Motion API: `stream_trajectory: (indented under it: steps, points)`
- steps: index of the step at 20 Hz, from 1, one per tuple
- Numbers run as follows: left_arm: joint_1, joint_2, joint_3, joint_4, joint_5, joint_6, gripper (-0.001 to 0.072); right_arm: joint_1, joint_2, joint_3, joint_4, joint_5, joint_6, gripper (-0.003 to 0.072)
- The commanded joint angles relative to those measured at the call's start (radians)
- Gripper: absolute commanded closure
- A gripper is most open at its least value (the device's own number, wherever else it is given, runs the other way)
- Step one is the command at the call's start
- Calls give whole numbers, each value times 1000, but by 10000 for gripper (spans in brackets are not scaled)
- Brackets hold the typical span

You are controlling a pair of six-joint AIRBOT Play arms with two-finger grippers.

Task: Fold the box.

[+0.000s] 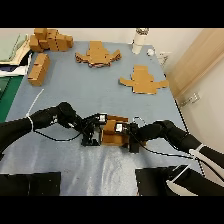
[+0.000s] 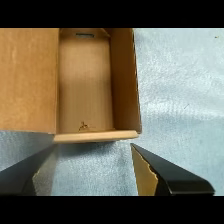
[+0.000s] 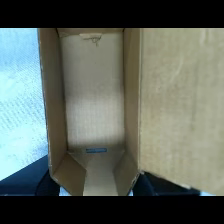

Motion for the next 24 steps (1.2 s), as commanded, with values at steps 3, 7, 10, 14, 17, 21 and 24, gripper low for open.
stream_trajectory:
  steps: [3, 7, 10, 14, 17, 21, 24]
  points:
    - [2, 0, 8, -21, -8, 0, 15, -1, 1, 0, 0, 0, 1, 215]
    - [-22, 0, 14, -21, 9, 0, 16, -1, 1, 0, 0, 0, 1, 214]
    - [-40, 1, 15, -14, 53, 0, 16, -1, 1, 0, 0, 1, 1, 215]
    - [-81, 0, 15, -3, 72, 0, 15, -1, 1, 0, 0, 0, 1, 215]
    - [-104, 0, 15, 31, 101, -1, 15, -1, 1, 0, 0, 0, 1, 215]
    - [-106, 0, 15, 50, 104, -3, 16, -1, 1, 0, 0, 0, 1, 215]
    - [-106, 0, 15, 50, 107, -2, 17, -1, 1, 0, 0, 0, 1, 215]
